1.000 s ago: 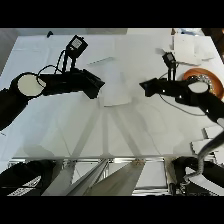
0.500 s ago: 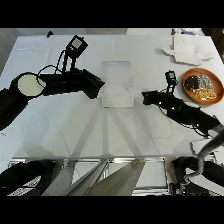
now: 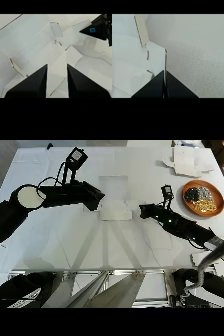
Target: Fold the box and place the chain.
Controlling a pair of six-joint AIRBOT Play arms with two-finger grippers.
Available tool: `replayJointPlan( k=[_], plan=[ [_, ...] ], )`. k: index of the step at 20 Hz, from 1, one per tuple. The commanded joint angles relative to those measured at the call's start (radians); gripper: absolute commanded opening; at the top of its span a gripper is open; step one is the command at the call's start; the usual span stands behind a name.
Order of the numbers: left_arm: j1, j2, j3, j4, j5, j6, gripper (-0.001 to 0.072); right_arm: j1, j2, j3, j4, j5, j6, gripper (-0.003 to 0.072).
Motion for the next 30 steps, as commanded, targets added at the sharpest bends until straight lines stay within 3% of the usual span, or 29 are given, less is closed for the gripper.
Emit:
replayJointPlan(
  k=[1, 21, 23, 25, 28, 29, 30],
  plan=[
    [-0.001, 0.000, 0.000, 0.000, 0.000, 0.000, 0.0258, 0.002, -0.001, 0.000, 0.005, 0.003, -0.012, 0.0014],
    [0.000, -0.001, 0.000, 0.003, 0.000, 0.002, 0.0256, 0.002, -0.001, 0.000, 0.005, 0.003, -0.012, 0.0015],
    [0.001, -0.001, 0.000, 0.059, 0.002, 0.008, 0.0256, 0.002, -0.001, 0.000, 0.005, 0.003, -0.012, 0.0015],
    [0.035, -0.002, 0.000, 0.113, 0.000, 0.007, 0.0256, 0.002, -0.001, 0.000, 0.005, 0.003, -0.012, 0.0015],
    [0.168, -0.019, 0.001, 0.041, 0.000, 0.008, 0.0256, 0.002, -0.001, 0.000, 0.005, 0.003, -0.012, 0.0015],
    [0.224, -0.033, 0.003, 0.010, -0.008, 0.008, 0.0293, 0.002, -0.001, 0.000, 0.005, 0.003, -0.012, 0.0015],
    [0.273, -0.057, 0.015, 0.004, -0.024, 0.008, 0.0424, 0.002, -0.001, 0.000, 0.005, 0.003, -0.012, 0.0015]
  ],
)
